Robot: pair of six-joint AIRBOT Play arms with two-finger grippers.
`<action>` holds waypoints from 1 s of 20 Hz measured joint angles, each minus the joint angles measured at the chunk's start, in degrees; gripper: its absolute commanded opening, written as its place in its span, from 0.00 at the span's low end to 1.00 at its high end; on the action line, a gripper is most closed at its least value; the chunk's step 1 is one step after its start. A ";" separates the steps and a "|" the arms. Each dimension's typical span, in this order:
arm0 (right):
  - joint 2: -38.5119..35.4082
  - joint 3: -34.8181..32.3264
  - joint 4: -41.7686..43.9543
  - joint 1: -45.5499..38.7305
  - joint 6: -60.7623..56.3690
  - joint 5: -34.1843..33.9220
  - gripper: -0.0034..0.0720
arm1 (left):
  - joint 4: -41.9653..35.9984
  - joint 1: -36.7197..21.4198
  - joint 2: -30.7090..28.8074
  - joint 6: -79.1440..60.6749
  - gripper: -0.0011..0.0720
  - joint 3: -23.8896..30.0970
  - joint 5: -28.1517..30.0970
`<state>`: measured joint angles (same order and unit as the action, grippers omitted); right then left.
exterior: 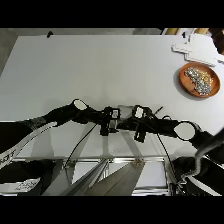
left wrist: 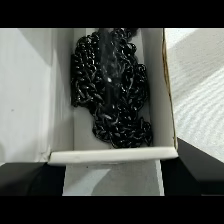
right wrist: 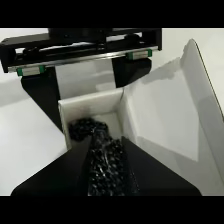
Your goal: Fold the box and place the chain.
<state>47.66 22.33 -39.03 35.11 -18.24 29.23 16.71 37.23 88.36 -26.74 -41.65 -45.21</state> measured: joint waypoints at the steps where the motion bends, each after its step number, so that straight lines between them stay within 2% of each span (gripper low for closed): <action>1: -0.02 0.00 -0.09 0.04 0.02 -0.17 0.35 | 0.02 -0.02 0.00 0.00 0.25 0.00 0.00; 6: -6.67 0.31 -8.02 -5.18 0.28 3.26 0.35 | 0.00 -0.02 0.00 0.00 0.25 0.00 0.00; 11: -11.69 0.39 -22.80 -18.45 1.16 13.68 0.35 | 0.00 -0.02 0.00 0.00 0.25 0.00 0.00; 15: -8.83 0.39 -27.21 -26.77 5.92 19.30 0.36 | 0.00 -0.02 0.00 0.00 0.25 0.00 0.00; 17: -5.88 0.39 -26.75 -28.41 8.92 20.79 0.50 | 0.00 0.00 0.00 0.00 0.25 0.00 0.00; 20: -1.44 0.39 -22.53 -28.68 15.63 21.57 0.49 | 0.00 0.00 0.00 0.00 0.25 0.00 0.00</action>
<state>46.22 22.72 -61.56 6.44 -2.61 50.81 16.71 37.23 88.36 -26.74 -41.65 -45.21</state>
